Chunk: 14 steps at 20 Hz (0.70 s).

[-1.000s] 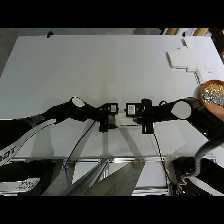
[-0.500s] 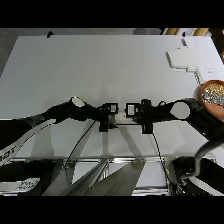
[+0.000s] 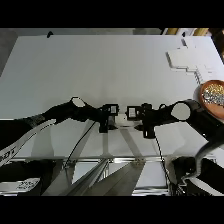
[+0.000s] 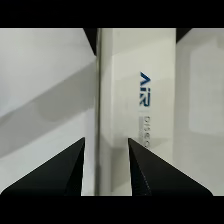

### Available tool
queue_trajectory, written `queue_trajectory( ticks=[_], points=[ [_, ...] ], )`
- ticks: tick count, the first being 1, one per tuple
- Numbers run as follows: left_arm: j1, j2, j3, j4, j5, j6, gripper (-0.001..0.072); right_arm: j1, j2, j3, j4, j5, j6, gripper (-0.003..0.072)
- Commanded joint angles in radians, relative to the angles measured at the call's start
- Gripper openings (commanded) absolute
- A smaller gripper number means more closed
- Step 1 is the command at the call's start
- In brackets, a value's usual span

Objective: Fold the box and place the chain.

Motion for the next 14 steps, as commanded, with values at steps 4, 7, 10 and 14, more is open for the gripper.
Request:
queue_trajectory(
  ticks=[4,7,10,14],
  points=[
    [0.000,0.000,0.000,-0.002,0.004,-0.002,0.0082,0.000,0.025,0.000,0.150,-0.043,0.000,0.0166],
    [0.001,0.000,0.000,-0.002,0.004,-0.003,0.0082,0.000,0.014,-0.001,0.142,-0.098,0.001,0.0022],
    [0.000,0.000,0.000,-0.002,0.004,-0.002,0.0082,0.000,-0.023,-0.001,0.129,-0.099,0.011,0.0021],
    [0.000,0.000,0.000,-0.002,0.004,-0.002,0.0082,0.000,-0.057,-0.001,0.122,-0.058,0.011,0.0021]
  ],
)
